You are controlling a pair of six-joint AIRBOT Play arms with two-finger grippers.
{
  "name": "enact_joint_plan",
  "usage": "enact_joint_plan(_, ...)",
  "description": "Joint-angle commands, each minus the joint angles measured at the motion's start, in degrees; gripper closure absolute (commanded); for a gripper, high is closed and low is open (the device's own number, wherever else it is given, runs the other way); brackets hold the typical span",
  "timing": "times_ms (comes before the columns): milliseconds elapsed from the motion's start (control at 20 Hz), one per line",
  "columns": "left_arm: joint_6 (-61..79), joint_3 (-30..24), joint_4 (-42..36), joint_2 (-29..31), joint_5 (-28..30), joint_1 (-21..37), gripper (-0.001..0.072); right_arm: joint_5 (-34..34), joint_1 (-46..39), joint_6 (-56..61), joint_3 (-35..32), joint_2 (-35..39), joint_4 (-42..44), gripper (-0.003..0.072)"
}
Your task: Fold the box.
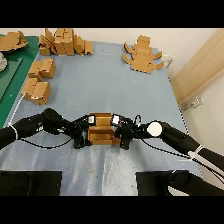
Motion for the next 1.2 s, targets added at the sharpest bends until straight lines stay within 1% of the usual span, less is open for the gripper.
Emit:
enact_joint_plan(0, 0.0, 0.04, 0.0, -0.02, -0.02, 0.0, 0.0302, 0.31, 2.03, -2.05, 0.15, -0.55, 2.12, 0.0599)
enact_joint_plan(200, 0.0, 0.04, 0.0, -0.02, -0.04, 0.0, 0.0302, -1.36, 3.67, -2.08, 0.15, -1.18, 3.17, 0.06)
enact_joint_plan(350, 0.0, 0.04, 0.0, -0.02, -0.02, 0.0, 0.0302, -3.96, 4.35, -2.08, 0.15, -1.57, 3.19, 0.0592)
enact_joint_plan(500, 0.0, 0.04, 0.0, -0.02, -0.04, 0.0, 0.0302, -4.74, 4.35, -2.05, 0.15, -3.45, 6.4, 0.057)
enact_joint_plan(550, 0.0, 0.04, 0.0, -0.02, -0.02, 0.0, 0.0302, -4.76, 4.33, -2.08, 0.15, -4.07, 7.72, 0.0427)
enact_joint_plan(600, 0.0, 0.04, 0.0, -0.02, -0.02, 0.0, 0.0302, -4.85, 4.33, -2.08, 0.15, -4.33, 8.07, 0.032)
enact_joint_plan(650, 0.0, 0.04, 0.0, -0.02, -0.02, 0.0, 0.0301, -4.81, 4.33, -2.08, 0.15, -4.33, 8.07, 0.028)
enact_joint_plan(750, 0.0, 0.04, 0.0, -0.02, -0.02, 0.0, 0.0302, -4.76, 4.33, -2.05, 0.15, -4.33, 8.11, 0.0277)
enact_joint_plan(800, 0.0, 0.04, 0.0, -0.02, -0.02, 0.0, 0.0302, -4.79, 4.33, -2.05, 0.15, -4.33, 8.09, 0.0263)
enact_joint_plan(900, 0.0, 0.04, 0.0, -0.02, -0.02, 0.0, 0.0302, -4.83, 4.33, -2.08, 0.15, -4.33, 8.02, 0.018)
enact_joint_plan(1100, 0.0, 0.04, 0.0, -0.02, -0.02, 0.0, 0.0302, -4.79, 4.17, -1.95, 0.13, -4.26, 6.36, 0.0178)
enact_joint_plan(1150, 0.0, 0.04, 0.0, -0.02, -0.02, 0.0, 0.0301, -4.55, 3.91, -1.03, 0.13, -4.17, 4.96, 0.0213)
